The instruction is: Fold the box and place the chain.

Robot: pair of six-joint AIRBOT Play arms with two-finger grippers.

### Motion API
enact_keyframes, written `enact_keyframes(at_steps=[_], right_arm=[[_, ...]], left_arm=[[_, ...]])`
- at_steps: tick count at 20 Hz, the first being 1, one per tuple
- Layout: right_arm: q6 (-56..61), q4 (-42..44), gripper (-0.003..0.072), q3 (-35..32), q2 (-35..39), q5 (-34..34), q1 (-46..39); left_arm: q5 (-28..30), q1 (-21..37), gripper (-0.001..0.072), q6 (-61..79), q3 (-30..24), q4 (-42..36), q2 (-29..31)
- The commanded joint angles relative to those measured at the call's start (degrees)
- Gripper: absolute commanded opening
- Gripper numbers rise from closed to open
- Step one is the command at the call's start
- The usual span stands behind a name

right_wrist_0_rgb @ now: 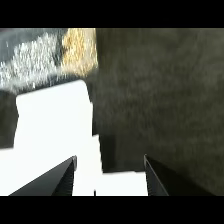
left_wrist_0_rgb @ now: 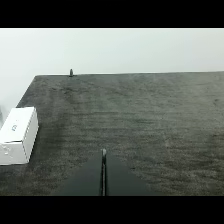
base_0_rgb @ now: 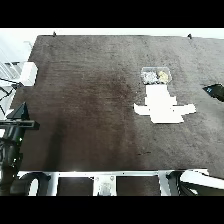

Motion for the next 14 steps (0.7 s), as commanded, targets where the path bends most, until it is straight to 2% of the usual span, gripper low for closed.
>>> enact_keyframes(at_steps=[1,6,13,14], right_arm=[[5.11,-12.87,0.0530,14.53,-13.05,17.18,-1.66],[4.37,-18.84,0.0544,22.08,-22.47,21.20,-0.02],[1.62,-15.34,0.0537,22.51,-29.31,25.11,3.37],[1.64,-15.39,0.0513,22.49,-30.14,25.79,4.22]], left_arm=[[0.00,-0.02,0.0021,0.02,-0.04,0.02,0.04],[0.00,-0.02,0.0021,0.02,-0.04,0.02,0.04],[0.00,-0.02,0.0022,0.02,-0.04,0.02,0.04],[0.00,-0.02,0.0022,0.02,-0.04,0.02,0.04]])
